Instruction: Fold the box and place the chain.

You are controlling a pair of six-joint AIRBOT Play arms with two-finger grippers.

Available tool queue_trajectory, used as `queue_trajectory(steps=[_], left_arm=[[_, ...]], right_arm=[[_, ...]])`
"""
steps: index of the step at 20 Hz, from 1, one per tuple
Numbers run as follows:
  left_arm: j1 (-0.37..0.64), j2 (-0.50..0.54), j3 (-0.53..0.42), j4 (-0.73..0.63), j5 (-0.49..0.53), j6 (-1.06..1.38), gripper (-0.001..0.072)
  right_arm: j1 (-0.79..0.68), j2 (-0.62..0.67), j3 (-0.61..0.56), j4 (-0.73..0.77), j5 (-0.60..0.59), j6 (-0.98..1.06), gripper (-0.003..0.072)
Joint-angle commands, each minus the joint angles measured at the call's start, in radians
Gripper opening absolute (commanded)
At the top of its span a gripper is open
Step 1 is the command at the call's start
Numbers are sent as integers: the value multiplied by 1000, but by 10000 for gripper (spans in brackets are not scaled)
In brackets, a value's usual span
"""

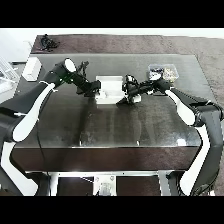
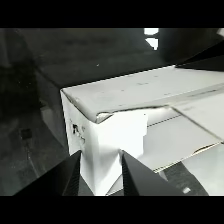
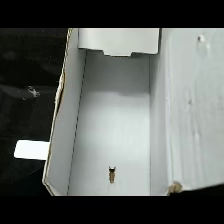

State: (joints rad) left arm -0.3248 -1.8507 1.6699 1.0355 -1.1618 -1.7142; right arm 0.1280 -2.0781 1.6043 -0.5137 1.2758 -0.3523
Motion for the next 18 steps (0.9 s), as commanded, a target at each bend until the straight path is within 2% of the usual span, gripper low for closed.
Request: queue_trajectory(steps=[1,11,18], left_arm=[[-18,0,6,57,-5,-52,299],[-30,-11,57,108,-31,-92,299],[-48,-77,131,110,-95,-95,299]], right_arm=[[0,0,1,0,0,0,582],[0,0,1,0,0,0,582],[0,0,1,0,0,0,582]])
